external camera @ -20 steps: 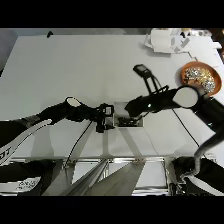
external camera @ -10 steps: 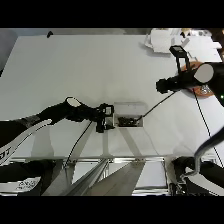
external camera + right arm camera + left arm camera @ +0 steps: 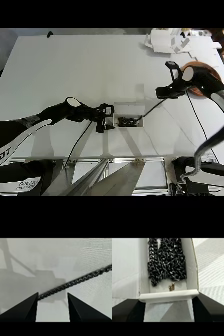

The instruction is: Fold the box and place the chain.

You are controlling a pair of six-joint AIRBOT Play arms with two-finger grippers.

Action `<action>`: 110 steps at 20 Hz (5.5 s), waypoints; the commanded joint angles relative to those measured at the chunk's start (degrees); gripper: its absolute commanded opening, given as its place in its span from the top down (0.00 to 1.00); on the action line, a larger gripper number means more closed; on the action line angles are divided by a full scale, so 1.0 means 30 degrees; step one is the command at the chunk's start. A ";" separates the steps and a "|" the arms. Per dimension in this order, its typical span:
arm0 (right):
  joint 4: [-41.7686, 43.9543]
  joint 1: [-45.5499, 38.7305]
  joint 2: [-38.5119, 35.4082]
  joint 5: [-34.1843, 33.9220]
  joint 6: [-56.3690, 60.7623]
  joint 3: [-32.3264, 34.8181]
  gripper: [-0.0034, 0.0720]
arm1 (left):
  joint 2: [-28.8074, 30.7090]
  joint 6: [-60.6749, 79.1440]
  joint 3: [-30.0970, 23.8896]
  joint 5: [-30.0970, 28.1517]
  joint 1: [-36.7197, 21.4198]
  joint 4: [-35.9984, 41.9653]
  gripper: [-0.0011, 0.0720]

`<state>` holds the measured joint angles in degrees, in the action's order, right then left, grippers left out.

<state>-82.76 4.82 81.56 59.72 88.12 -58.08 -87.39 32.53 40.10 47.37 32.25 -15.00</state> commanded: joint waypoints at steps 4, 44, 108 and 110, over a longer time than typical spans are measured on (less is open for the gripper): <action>-0.0204 -0.0044 0.1158 0.0765 0.0138 0.0007 0.52 | 0.0015 0.0007 0.0015 -0.0007 -0.0007 0.0000 0.97; 0.6579 0.8408 -1.2539 -0.1537 -0.2812 0.3563 0.93 | 0.0015 0.0007 0.0015 0.0000 -0.0007 0.0000 0.97; -0.0182 0.0991 -0.2273 0.0743 -0.2113 0.3679 0.93 | 0.0015 0.0007 0.0015 0.0000 -0.0007 0.0000 0.97; 0.0459 0.0991 -0.4124 0.1763 -0.2113 0.3679 0.93 | 0.0015 0.0007 0.0015 -0.0007 -0.0007 0.0000 0.97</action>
<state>-82.50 7.81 74.24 59.59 82.43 -47.03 -87.39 32.53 40.10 47.37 32.25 -15.00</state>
